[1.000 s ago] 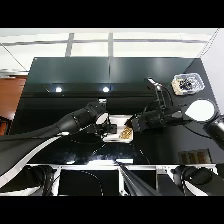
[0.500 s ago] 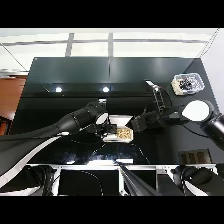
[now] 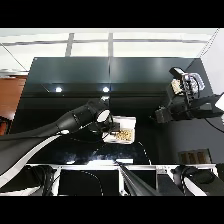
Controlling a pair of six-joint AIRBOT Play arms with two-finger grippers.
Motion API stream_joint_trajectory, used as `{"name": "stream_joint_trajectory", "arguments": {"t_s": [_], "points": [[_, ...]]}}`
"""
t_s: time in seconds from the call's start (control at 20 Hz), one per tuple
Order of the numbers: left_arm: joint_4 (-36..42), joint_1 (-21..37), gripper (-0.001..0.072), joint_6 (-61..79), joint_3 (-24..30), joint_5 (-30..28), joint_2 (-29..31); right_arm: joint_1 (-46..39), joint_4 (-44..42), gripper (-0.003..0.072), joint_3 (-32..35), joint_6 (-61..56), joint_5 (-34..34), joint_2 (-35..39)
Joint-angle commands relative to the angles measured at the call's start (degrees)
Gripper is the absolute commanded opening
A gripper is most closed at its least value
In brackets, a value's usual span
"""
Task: Fold the box and place the chain.
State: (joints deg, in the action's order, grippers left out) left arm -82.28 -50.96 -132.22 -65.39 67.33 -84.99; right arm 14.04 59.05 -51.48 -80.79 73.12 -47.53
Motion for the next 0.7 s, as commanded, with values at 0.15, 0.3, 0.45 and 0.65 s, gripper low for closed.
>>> {"name": "stream_joint_trajectory", "arguments": {"t_s": [0.15,0.3,0.45,0.65], "points": [[-6.2,0.2,0.0543,22.9,-5.4,11.2,5.7,-1.6,1.0,0.0328,-0.3,0.0,2.1,1.0],[-8.3,5.7,0.0542,36.4,0.8,15.6,15.5,-1.6,0.9,0.0327,-0.3,-0.4,3.8,1.0],[-0.8,20.4,0.0543,41.9,12.5,5.2,28.4,-1.6,1.0,0.0327,-0.3,-0.7,3.2,1.0],[37.9,36.7,0.0542,73.2,35.5,-13.2,38.0,-1.6,1.0,0.0327,-0.3,-1.6,1.4,1.0]]}}
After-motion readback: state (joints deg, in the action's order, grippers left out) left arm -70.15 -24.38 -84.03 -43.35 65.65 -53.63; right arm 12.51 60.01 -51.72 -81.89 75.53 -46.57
